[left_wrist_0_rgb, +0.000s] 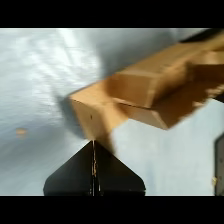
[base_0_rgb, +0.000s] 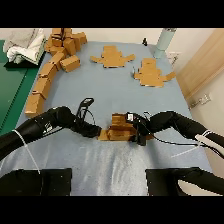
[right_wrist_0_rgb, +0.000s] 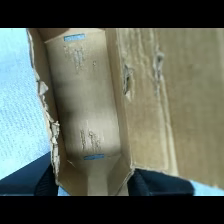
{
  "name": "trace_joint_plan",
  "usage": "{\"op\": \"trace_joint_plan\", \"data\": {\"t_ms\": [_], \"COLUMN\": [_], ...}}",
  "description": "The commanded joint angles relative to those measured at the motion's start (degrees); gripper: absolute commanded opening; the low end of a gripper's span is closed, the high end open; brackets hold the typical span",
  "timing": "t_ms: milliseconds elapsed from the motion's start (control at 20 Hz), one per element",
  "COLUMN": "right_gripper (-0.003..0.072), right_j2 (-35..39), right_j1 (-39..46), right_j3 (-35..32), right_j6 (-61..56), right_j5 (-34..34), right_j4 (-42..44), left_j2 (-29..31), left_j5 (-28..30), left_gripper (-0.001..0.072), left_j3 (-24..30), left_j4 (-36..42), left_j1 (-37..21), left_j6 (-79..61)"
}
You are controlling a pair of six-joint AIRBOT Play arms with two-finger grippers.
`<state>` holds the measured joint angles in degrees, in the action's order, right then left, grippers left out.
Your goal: Fold the box.
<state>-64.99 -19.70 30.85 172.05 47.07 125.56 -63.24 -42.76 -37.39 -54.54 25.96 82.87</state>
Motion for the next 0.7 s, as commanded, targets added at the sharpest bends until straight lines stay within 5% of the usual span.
{"op": "trace_joint_plan", "data": {"t_ms": [0,650], "right_gripper": [0.0421,0.0421], "right_j2": [-0.04,-0.04], "right_j1": [0.02,0.02], "right_j3": [-0.02,0.0], "right_j6": [0.0,0.0], "right_j5": [-0.04,-0.02], "right_j4": [0.0,0.0], "left_j2": [-0.31,-5.86], "left_j5": [-0.22,4.48], "left_gripper": [0.0013,0.0013], "left_j3": [-0.15,-0.15], "left_j4": [-8.35,-3.39], "left_j1": [-3.13,3.26], "left_j6": [6.75,6.21]}}
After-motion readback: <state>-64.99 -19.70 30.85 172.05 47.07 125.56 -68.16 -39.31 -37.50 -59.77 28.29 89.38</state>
